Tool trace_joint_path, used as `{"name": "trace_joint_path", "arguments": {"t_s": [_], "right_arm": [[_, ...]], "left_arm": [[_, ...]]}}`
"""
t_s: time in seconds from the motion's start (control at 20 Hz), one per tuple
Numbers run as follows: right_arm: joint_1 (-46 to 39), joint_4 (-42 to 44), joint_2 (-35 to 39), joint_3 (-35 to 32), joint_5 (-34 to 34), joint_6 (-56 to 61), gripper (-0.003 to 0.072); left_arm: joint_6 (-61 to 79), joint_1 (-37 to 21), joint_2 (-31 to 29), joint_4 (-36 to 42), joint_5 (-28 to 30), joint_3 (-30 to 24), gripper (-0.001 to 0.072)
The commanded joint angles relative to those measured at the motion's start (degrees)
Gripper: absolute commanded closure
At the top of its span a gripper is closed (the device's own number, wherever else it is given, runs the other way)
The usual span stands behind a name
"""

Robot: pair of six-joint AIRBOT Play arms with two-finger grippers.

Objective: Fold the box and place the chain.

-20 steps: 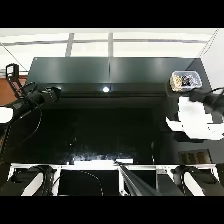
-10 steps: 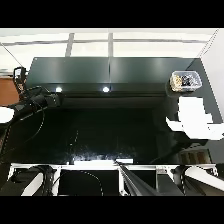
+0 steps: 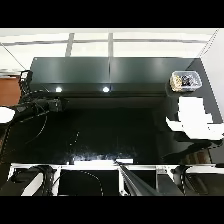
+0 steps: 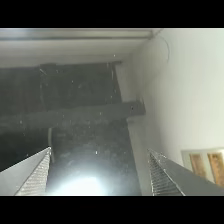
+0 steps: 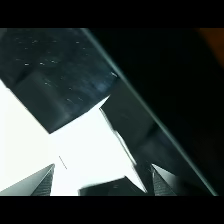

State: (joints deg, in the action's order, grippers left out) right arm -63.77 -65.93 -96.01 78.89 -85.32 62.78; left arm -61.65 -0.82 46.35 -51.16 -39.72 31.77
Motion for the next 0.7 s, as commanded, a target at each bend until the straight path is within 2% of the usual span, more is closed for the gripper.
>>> {"name": "trace_joint_path", "arguments": {"t_s": [0.0,0.15,0.2,0.25,0.3,0.35,0.4,0.5,0.65], "right_arm": [[0.5,2.75,-5.49,3.52,-3.08,-2.43,-0.0034],[2.01,2.73,-7.19,6.05,-4.13,-2.49,-0.0034],[2.45,2.73,-7.19,6.1,-4.55,-2.6,0.0122],[2.71,2.71,-7.19,6.1,-5.25,-2.58,0.0204],[2.86,2.62,-7.17,6.1,-6.32,-2.51,0.0206],[3.04,2.25,-7.15,6.08,-7.37,-1.77,0.0316],[3.41,0.2,-7.04,6.08,-7.98,-1.05,0.049],[4.35,-1.79,-6.27,5.86,-8.11,-0.96,0.065],[6.4,-1.6,-3.67,4.48,-7.37,-1.11,0.0674]], "left_arm": [[-0.39,0.0,0.0,0.02,-1.05,0.04,0.0004],[-0.55,0.0,0.0,0.04,-1.05,0.04,0.0005],[-0.52,0.0,0.0,0.02,-1.03,0.04,0.0005],[-0.52,0.0,0.0,0.02,-1.05,0.04,0.0005],[-0.52,0.0,0.0,0.0,-1.03,0.04,0.0005],[-0.5,-0.02,0.0,-0.07,-0.98,0.04,0.0005],[-0.5,-0.09,0.0,-0.5,-0.87,0.04,0.0005],[-0.48,-0.11,0.0,-0.94,-0.81,0.04,0.0005],[-0.48,-0.11,0.0,-0.92,-0.81,0.04,0.0005]]}}
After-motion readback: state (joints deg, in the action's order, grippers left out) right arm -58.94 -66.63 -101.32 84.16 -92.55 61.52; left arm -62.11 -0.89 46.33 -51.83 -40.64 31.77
